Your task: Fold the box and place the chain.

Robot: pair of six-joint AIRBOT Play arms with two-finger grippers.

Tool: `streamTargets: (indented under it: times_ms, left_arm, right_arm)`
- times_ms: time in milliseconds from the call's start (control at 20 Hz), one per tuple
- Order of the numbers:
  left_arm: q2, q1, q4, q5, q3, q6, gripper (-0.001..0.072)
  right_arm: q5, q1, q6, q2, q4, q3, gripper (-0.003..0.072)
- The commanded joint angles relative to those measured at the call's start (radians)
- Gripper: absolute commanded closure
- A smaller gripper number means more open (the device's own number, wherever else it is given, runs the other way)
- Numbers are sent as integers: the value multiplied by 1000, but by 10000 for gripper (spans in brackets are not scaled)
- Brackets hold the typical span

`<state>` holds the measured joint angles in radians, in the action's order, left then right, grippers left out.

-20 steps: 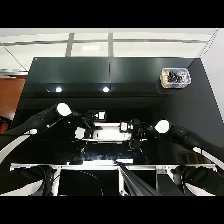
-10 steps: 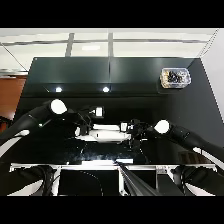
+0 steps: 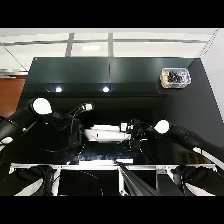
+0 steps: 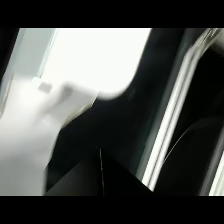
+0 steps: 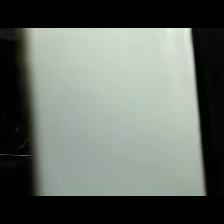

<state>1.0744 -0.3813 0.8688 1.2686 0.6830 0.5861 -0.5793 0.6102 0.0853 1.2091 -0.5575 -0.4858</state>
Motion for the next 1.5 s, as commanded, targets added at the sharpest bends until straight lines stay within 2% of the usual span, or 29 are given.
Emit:
streamTargets:
  times_ms: [0,50,100,150,200,350,500,600,700,850,900,950,1000,1100,1150,1250,1450]
  left_arm:
    - [-6,0,-504,-360,-98,24,679]
    - [-5,0,-604,-513,-122,10,679]
    - [1,-6,-632,-630,-134,5,678]
    - [18,-23,-578,-700,-133,-33,678]
    - [39,-45,-504,-714,-129,-68,678]
    - [98,-111,-346,-676,-117,-69,678]
    - [137,-146,-315,-612,-112,-70,678]
    - [133,-140,-228,-609,-94,-59,678]
    - [100,-106,-118,-609,-54,-18,678]
    - [-44,-11,48,-555,-18,30,665]
    - [-109,32,89,-493,-18,31,613]
    - [-164,71,131,-418,-18,28,606]
    - [-210,103,170,-351,-24,22,517]
    - [-242,121,204,-279,-68,-45,55]
    - [-238,115,200,-250,-98,-166,36]
    - [-222,82,173,-263,-166,-428,36]
    - [-155,14,-12,-407,-215,-460,37]
  right_arm:
    - [0,1,0,1,0,0,196]
    - [0,1,0,1,0,0,196]
    - [0,1,0,1,0,0,196]
    - [0,1,0,1,0,0,196]
    - [0,1,0,1,0,0,196]
    - [0,1,0,1,0,0,196]
    - [0,1,0,1,0,0,196]
    - [0,1,-1,1,0,0,196]
    - [0,1,-1,1,0,0,196]
    - [0,1,0,1,0,0,196]
    - [0,1,0,1,0,0,196]
    - [0,1,0,1,-1,0,196]
    - [0,1,0,1,-1,0,196]
    - [0,1,0,1,-1,0,196]
    - [0,1,0,1,-1,0,196]
    - [0,1,0,1,-1,0,196]
    - [0,1,0,1,-1,0,196]
